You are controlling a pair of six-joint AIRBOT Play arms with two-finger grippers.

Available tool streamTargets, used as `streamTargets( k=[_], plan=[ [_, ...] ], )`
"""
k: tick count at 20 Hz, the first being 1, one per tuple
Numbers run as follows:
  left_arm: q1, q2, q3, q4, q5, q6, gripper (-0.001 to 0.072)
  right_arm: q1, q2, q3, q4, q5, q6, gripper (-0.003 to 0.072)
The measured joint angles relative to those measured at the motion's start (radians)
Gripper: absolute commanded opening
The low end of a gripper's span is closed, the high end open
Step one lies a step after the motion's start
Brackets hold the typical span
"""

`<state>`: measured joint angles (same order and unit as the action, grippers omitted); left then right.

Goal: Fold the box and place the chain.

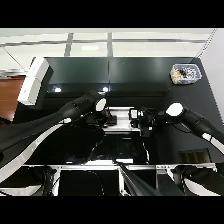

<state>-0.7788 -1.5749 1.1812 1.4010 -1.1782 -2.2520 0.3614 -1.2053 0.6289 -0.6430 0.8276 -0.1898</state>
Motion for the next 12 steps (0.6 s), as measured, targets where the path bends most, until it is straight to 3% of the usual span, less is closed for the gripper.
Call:
streamTargets(
  k=[1, 2, 3, 4, 5, 6, 7, 9, 12],
  plan=[
    [0.0, 0.0, 0.0, -0.001, 0.0, 0.0, 0.0032, 0.0, -0.005, 0.0, 0.014, -0.002, 0.0, 0.0408],
    [0.0, 0.0, 0.0, -0.002, -0.004, 0.001, 0.0032, 0.001, -0.008, 0.0, 0.027, -0.005, 0.0, 0.0333],
    [0.0, 0.0, 0.0, -0.001, -0.005, 0.001, 0.0032, 0.001, -0.01, 0.0, 0.034, -0.006, 0.0, 0.017],
    [0.0, 0.0, 0.0, -0.003, -0.004, 0.0, 0.0032, 0.001, -0.013, 0.0, 0.039, -0.006, 0.01, 0.0334],
    [0.0, 0.0, 0.0, -0.003, -0.002, 0.0, 0.0032, 0.001, -0.013, 0.0, 0.047, -0.004, 0.017, 0.0392],
    [0.0, 0.0, 0.0, -0.003, -0.004, 0.0, 0.0032, 0.001, -0.014, 0.0, 0.047, -0.003, 0.026, 0.0121],
    [0.0, 0.0, 0.0, -0.003, -0.005, 0.0, 0.0032, 0.001, -0.014, 0.0, 0.044, -0.002, 0.044, 0.0018],
    [0.0, 0.0, 0.0, -0.005, -0.001, -0.002, 0.0032, -0.002, -0.008, 0.001, 0.015, 0.009, 0.129, 0.0019],
    [0.0, 0.0, 0.0, -0.008, -0.002, -0.002, 0.0032, -0.041, 0.048, 0.037, -0.116, 0.063, 0.466, 0.002]
  ],
)
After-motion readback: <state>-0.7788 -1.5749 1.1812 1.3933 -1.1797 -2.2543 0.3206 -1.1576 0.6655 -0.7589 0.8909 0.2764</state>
